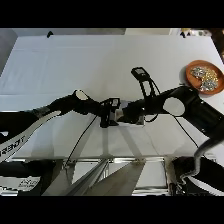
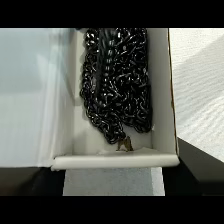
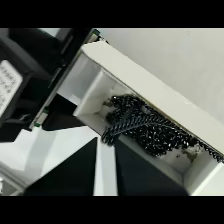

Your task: Fold the box and place the chain.

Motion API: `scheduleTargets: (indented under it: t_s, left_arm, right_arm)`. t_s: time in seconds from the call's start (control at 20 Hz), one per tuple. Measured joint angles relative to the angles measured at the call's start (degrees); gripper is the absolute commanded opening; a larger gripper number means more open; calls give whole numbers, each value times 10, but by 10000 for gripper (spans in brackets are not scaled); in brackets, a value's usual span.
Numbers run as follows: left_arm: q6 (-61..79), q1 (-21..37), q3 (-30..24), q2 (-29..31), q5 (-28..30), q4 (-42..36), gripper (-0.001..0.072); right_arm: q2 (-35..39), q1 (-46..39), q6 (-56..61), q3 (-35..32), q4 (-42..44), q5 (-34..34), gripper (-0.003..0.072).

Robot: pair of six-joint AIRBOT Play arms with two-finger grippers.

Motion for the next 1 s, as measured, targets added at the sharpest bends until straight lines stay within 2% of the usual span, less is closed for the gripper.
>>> scheduleTargets:
  t_s: [0.3,0.6,0.8,1.0]
  left_arm:
    - [0,0,0,0,0,0,211]
    - [0,0,0,0,0,0,211]
    - [0,0,0,0,0,0,211]
    - [0,0,0,0,0,0,211]
  right_arm:
    - [38,-21,-29,15,-9,5,257]
    - [71,-127,-36,53,-70,39,254]
    - [38,-202,-19,59,-156,82,255]
    - [-37,-247,-6,60,-198,102,256]
